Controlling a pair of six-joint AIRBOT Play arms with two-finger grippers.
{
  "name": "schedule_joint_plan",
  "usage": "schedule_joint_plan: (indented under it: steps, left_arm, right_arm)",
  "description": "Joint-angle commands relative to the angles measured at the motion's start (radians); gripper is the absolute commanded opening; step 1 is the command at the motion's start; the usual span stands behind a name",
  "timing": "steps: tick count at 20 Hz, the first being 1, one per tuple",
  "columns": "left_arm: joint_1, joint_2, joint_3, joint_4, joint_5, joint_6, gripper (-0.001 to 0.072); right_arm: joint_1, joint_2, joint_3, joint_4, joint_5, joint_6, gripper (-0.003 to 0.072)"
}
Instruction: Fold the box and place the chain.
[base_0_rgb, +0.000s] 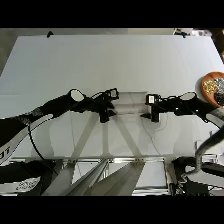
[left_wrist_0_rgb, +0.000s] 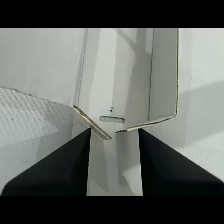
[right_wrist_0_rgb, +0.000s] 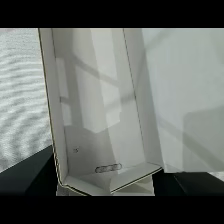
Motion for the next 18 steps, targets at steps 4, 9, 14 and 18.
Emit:
schedule_joint_plan:
  steps: [4,9,14,18]
  left_arm:
    - [-0.001,0.001,0.000,-0.042,0.005,0.013,0.0199]
    - [-0.001,0.000,0.000,-0.157,0.006,0.117,0.0199]
    - [-0.001,-0.002,0.000,-0.156,0.014,0.132,0.0199]
    - [-0.013,-0.002,0.000,-0.156,0.027,0.132,0.0200]
  right_arm:
    - [0.000,0.001,0.000,0.000,0.000,0.000,0.0411]
    - [0.000,0.001,0.000,0.000,0.000,0.000,0.0411]
    - [0.000,0.001,0.000,0.000,0.000,0.000,0.0411]
    - [0.000,0.001,0.000,0.000,0.000,0.000,0.0411]
